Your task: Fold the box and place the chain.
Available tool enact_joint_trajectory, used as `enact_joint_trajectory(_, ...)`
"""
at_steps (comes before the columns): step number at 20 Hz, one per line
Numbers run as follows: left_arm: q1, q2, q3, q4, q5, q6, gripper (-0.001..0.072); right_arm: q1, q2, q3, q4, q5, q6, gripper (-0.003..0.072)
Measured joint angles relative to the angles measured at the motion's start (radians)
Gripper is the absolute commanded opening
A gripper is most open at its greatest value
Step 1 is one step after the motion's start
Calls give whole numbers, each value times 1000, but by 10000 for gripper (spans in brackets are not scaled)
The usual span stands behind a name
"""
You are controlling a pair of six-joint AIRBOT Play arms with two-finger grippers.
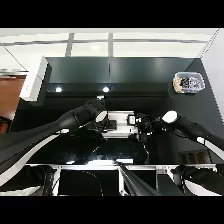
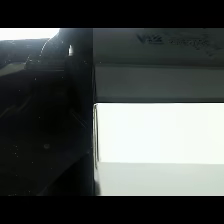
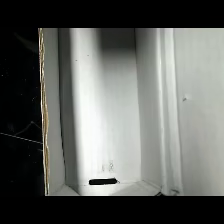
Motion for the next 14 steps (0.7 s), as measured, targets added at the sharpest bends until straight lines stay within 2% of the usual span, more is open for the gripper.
enact_joint_trajectory(5, 0, -1, 0, 5, 9, 2, 23, 0, 9, 1, -5, 0, 3, 415)
enact_joint_trajectory(6, 0, -1, 0, 5, 11, 3, 23, 0, 18, 1, -8, 6, 6, 461)
enact_joint_trajectory(7, 0, -1, 0, 6, 10, 4, 23, 0, 27, 1, -11, 12, 20, 658)
enact_joint_trajectory(11, 0, -1, 1, 10, 6, 5, 23, 0, 61, 2, -30, 34, 109, 658)
enact_joint_trajectory(14, 0, -1, 1, 9, 2, 16, 23, -1, 84, 2, -107, 73, 172, 658)
